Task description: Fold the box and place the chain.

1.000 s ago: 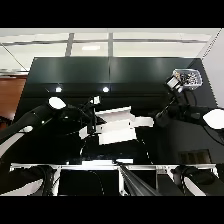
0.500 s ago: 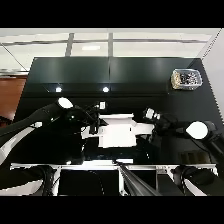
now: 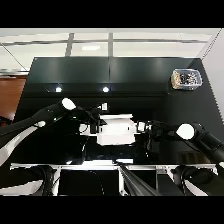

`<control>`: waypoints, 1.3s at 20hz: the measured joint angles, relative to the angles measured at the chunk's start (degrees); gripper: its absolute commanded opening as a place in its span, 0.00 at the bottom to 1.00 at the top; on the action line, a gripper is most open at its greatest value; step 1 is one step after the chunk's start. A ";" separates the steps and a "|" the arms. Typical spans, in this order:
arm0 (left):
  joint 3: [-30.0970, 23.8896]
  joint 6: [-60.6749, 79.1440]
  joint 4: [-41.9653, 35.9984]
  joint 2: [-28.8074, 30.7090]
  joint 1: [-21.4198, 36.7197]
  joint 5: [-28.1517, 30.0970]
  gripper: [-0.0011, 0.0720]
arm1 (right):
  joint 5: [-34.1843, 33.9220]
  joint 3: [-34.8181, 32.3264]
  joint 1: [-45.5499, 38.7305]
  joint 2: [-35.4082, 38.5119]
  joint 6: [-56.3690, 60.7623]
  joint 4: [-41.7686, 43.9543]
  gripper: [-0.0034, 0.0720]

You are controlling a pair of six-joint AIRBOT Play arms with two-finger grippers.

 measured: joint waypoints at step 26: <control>0.02 -0.55 2.03 -0.15 -1.62 0.55 0.05 | -7.74 7.56 -0.17 -10.40 -20.02 18.75 0.99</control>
